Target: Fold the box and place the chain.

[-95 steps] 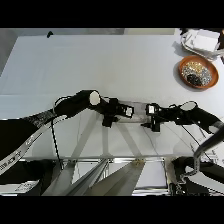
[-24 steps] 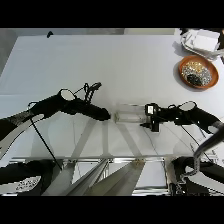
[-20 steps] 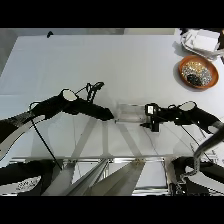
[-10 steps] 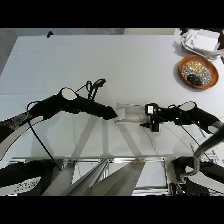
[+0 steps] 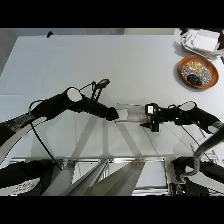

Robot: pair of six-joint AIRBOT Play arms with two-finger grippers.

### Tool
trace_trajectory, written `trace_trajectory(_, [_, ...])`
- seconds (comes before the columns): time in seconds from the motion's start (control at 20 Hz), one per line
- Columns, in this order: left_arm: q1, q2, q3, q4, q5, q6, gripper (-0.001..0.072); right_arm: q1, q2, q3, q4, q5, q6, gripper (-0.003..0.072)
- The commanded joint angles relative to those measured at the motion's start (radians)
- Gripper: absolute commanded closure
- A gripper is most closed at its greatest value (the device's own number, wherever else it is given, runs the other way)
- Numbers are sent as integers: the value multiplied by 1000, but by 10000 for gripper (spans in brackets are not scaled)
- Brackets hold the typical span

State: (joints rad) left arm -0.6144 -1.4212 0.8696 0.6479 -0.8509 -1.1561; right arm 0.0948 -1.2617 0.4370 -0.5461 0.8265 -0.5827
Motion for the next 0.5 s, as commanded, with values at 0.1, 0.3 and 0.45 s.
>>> trace_trajectory(0.1, [-64, -14, 85, 234, 1, -254, 319, 0, 0, 0, 0, 0, 0, 274])
trace_trajectory(0.3, [-109, -38, 138, 334, -16, -381, 320, 0, 0, 0, 0, 0, 0, 274])
trace_trajectory(0.45, [-138, -66, 207, 440, -55, -517, 338, 0, 0, 0, 0, 0, 0, 274])
